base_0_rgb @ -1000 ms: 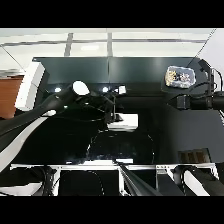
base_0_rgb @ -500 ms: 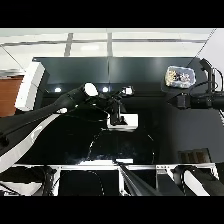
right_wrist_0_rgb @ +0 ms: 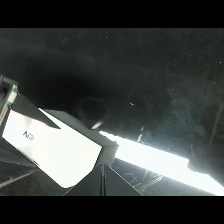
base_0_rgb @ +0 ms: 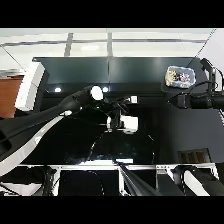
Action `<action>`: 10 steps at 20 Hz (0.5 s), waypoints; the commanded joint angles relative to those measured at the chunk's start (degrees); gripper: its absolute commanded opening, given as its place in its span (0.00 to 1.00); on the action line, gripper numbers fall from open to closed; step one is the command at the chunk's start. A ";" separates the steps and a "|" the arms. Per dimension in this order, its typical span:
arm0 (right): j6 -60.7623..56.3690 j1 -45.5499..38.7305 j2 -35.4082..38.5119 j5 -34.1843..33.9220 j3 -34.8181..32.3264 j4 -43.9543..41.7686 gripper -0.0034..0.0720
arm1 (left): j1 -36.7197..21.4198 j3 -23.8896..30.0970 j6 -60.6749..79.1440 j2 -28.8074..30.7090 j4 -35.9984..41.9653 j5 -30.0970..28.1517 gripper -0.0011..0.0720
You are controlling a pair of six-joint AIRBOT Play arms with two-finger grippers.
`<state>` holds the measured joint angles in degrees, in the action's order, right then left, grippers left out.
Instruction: Fold the box and place the chain.
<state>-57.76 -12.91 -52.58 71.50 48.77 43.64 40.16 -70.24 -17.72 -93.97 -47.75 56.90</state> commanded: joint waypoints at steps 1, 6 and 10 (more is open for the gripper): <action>-0.07 0.00 0.04 0.00 -0.04 -0.02 0.07 | 2.03 -0.17 -4.00 -0.04 -7.10 -1.66 1.00; -0.04 0.00 0.04 0.02 -0.04 -0.02 0.07 | 3.67 -3.10 -18.53 0.26 -18.82 -1.05 0.48; -0.02 0.00 0.04 -0.02 -0.04 -0.02 0.07 | -2.60 -5.99 -45.29 5.33 -35.47 10.73 0.48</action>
